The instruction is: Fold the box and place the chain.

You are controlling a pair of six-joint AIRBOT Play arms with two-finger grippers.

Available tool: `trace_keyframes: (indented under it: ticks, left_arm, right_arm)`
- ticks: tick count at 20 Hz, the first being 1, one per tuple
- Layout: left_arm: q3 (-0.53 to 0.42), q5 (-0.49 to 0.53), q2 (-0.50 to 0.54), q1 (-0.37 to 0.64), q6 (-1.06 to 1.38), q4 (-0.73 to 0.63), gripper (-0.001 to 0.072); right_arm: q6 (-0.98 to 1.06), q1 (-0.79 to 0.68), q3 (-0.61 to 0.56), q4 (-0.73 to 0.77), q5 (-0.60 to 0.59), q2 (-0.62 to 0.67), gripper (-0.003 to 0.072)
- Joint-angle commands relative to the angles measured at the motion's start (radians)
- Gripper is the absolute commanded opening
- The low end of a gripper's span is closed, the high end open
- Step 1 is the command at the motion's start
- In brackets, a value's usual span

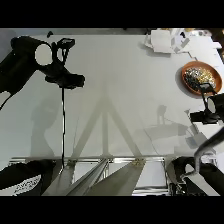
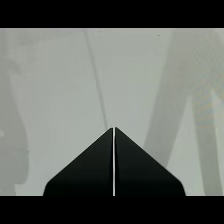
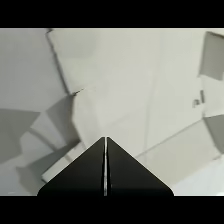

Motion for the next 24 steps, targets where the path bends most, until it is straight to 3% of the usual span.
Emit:
trace_keyframes:
  ticks: [1,5,6,7,8,9,17,20,24]
  left_arm:
    - [0.000,0.000,0.001,0.001,0.000,0.000,0.0012]
    - [0.000,0.000,0.001,0.001,0.000,0.000,0.0012]
    - [0.000,0.000,0.001,0.001,0.000,0.000,0.0012]
    - [0.000,0.000,0.001,0.001,0.000,0.000,0.0012]
    - [0.000,0.000,0.001,0.001,0.000,0.000,0.0012]
    - [0.000,0.000,0.001,0.001,0.000,0.000,0.0012]
    - [0.000,0.000,0.001,0.001,0.000,0.000,0.0012]
    - [0.000,0.000,0.001,0.001,0.000,0.000,0.0012]
    - [0.000,0.000,0.001,0.001,0.000,0.000,0.0012]
  right_arm:
    - [0.031,-0.076,0.039,-0.266,-0.004,0.000,0.0021]
    - [0.017,-0.380,0.084,-0.310,-0.071,-0.053,0.0019]
    - [-0.005,-0.435,0.097,-0.303,-0.073,-0.093,0.0076]
    - [-0.042,-0.470,0.115,-0.301,-0.068,-0.137,0.0289]
    - [-0.105,-0.496,0.137,-0.299,-0.064,-0.183,0.0566]
    - [-0.150,-0.508,0.159,-0.299,-0.064,-0.218,0.0625]
    - [-0.267,-0.513,0.329,-0.288,-0.089,-0.449,0.0605]
    - [-0.274,-0.521,0.333,-0.290,-0.139,-0.498,0.0514]
    - [-0.266,-0.596,0.333,-0.291,-0.179,-0.531,0.0513]
